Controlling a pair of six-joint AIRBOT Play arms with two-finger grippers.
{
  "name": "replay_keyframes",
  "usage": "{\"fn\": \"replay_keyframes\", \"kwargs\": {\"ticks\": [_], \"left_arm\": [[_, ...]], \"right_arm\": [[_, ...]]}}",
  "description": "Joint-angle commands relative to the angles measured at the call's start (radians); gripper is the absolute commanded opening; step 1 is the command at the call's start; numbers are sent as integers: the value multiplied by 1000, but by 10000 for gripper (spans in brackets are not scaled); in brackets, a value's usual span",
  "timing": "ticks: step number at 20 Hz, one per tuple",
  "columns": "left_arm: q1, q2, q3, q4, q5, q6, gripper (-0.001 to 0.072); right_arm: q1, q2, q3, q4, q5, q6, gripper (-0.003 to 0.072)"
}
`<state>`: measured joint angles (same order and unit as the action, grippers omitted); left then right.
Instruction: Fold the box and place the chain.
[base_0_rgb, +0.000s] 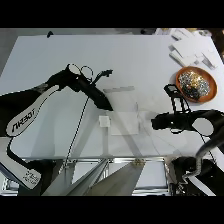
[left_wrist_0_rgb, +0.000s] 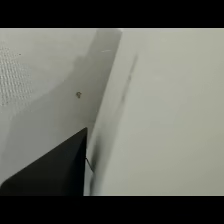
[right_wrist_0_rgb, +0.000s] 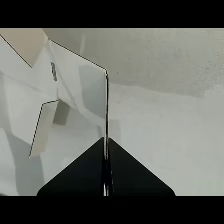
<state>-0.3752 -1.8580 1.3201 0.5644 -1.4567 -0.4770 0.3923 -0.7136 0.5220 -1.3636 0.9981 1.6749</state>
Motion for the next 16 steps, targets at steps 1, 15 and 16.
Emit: {"fn": "replay_keyframes", "kwargs": {"ticks": [1,15,16], "left_arm": [[-16,-11,-2,10,69,25,239],[-115,130,-2,272,256,76,-4],[-144,156,-2,322,283,56,-4]], "right_arm": [[1,1,0,3,0,0,19],[1,5,97,50,19,-46,441],[0,12,125,38,28,-68,441]]}}
